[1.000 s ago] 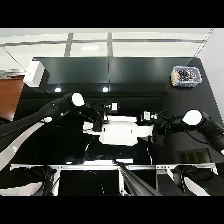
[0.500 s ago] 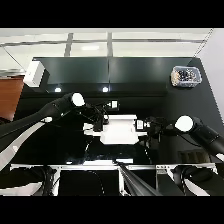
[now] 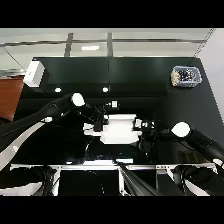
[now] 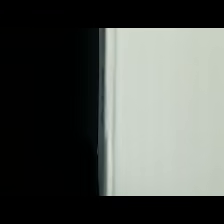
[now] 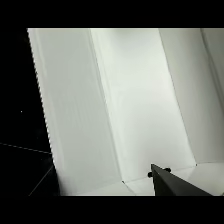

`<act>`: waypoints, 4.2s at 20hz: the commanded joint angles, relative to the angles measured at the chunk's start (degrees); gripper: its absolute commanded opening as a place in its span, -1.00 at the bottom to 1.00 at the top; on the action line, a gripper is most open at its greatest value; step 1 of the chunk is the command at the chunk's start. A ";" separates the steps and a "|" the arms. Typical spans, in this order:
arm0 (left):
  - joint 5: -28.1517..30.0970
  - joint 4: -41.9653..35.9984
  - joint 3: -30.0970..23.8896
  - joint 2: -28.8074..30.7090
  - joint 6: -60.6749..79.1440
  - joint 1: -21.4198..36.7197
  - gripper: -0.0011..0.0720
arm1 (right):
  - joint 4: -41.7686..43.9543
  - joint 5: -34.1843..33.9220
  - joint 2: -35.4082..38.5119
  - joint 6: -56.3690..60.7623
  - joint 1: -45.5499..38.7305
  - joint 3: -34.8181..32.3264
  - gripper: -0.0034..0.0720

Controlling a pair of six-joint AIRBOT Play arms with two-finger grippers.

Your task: Fold the box and place the chain.

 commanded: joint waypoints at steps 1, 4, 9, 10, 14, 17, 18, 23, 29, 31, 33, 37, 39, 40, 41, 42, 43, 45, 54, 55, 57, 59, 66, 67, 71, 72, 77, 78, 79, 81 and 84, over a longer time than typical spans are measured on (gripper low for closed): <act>0.00 0.02 0.04 -0.04 0.11 -0.04 -0.89 | -6.29 -2.19 0.17 -3.72 0.48 2.60 0.95; 0.00 -0.15 0.04 -0.04 0.11 -0.04 -0.89 | -5.92 -3.67 0.13 -4.46 -0.92 5.77 0.95; -0.02 -0.15 0.04 -0.04 0.09 -0.04 -0.89 | -6.60 -5.03 0.11 -6.60 -0.92 6.29 0.95; -0.02 -0.15 0.04 -0.04 0.09 -0.04 -0.89 | -6.56 -5.53 0.11 -7.21 -0.94 6.34 0.95; 0.02 -0.13 0.04 -0.04 0.15 -0.07 -0.89 | -6.86 -5.22 0.00 -7.28 -0.94 6.86 0.95; 0.17 -0.13 0.04 -0.04 0.15 -0.04 -0.89 | -9.03 -5.27 -0.07 -7.17 -1.77 6.84 0.95; 0.15 -0.13 0.04 -0.04 0.15 -0.04 -0.89 | -8.98 -5.09 -0.07 -6.95 -2.80 6.84 0.95; 0.22 -0.13 0.04 -0.04 0.17 -0.04 -0.89 | -7.93 -1.66 -0.17 -6.51 -5.88 6.82 0.95; 0.24 -0.13 0.04 -0.04 0.17 -0.04 -0.89 | 3.74 -3.37 -4.98 -21.46 -5.53 7.08 0.95; 0.24 -0.13 0.04 -0.04 0.17 -0.04 -0.89 | 5.42 -1.57 -7.28 -22.12 -6.32 7.52 0.95; 0.26 -0.13 0.04 -0.04 0.17 -0.04 -0.89 | 6.56 1.53 -8.90 -23.19 -6.19 7.52 0.95; 0.26 -0.07 0.04 -0.04 0.20 -0.04 -0.89 | 7.67 2.64 -10.12 -23.76 -6.25 7.52 0.95; 0.31 -0.04 0.04 -0.04 0.17 -0.04 -0.89 | 7.13 2.67 -10.21 -23.76 -6.29 7.52 0.95; 0.39 0.07 0.04 -0.04 0.20 -0.04 -0.89 | 6.97 2.95 -10.34 -23.74 -6.29 7.52 0.95; 0.37 0.04 0.04 -0.04 0.17 -0.04 -0.89 | 6.93 3.98 -10.51 -23.74 -6.27 7.50 0.95; 0.37 0.04 0.04 -0.04 0.17 -0.04 -0.89 | 6.91 4.57 -10.62 -23.74 -6.27 7.48 0.95; 0.35 0.04 0.04 -0.04 0.17 -0.04 -0.89 | 6.12 4.59 -10.64 -23.69 -6.27 7.41 0.95; 0.33 0.04 0.04 -0.04 0.17 -0.04 -0.89 | 2.23 4.57 -10.64 -22.32 -6.27 7.39 0.95; 0.37 0.02 0.04 -0.04 0.15 -0.04 -0.89 | 2.69 2.29 -11.37 -22.23 -6.10 5.31 0.95; 0.37 0.02 0.04 -0.04 0.15 -0.04 -0.89 | 2.64 2.23 -11.39 -22.34 -5.75 5.11 0.95; 0.37 0.02 0.04 -0.04 0.15 -0.04 -0.89 | 2.67 1.25 -11.39 -22.71 -5.29 5.11 0.95; 0.35 0.00 0.04 -0.04 0.15 -0.04 -0.89 | 2.69 0.68 -11.74 -22.71 -5.20 5.11 0.95; 0.26 0.00 0.04 -0.04 0.15 -0.04 -0.89 | 2.82 0.66 -14.10 -22.82 -5.20 5.33 0.94; 0.26 0.00 0.04 -0.04 0.15 -0.04 -0.89 | 2.80 0.66 -14.14 -22.77 -5.20 5.38 0.95; -0.04 -0.02 0.04 -0.04 0.15 -0.04 -0.89 | 2.71 0.24 -14.25 -22.14 -5.20 5.49 0.94; -0.02 -0.02 0.04 -0.04 0.15 -0.04 -0.89 | 2.69 0.20 -14.32 -22.01 -5.18 5.55 0.94; -0.02 -0.15 0.04 -0.04 0.15 -0.04 -0.89 | -0.35 -0.28 -15.65 -18.69 -3.65 6.69 0.94; -0.02 -0.13 0.04 -0.04 0.15 -0.04 -0.89 | -0.31 -0.39 -15.65 -18.56 -3.67 6.71 0.94; -0.02 -0.13 0.04 -0.04 0.15 -0.04 -0.89 | -0.31 -0.39 -15.63 -18.53 -3.67 6.71 0.94; -0.02 -0.13 0.04 -0.04 0.15 -0.04 -0.89 | -0.26 -0.39 -15.63 -18.53 -3.67 6.71 0.94; -0.04 -0.09 0.04 -0.04 0.15 -0.04 -0.89 | 0.35 0.15 -15.63 -18.58 -4.37 6.78 0.94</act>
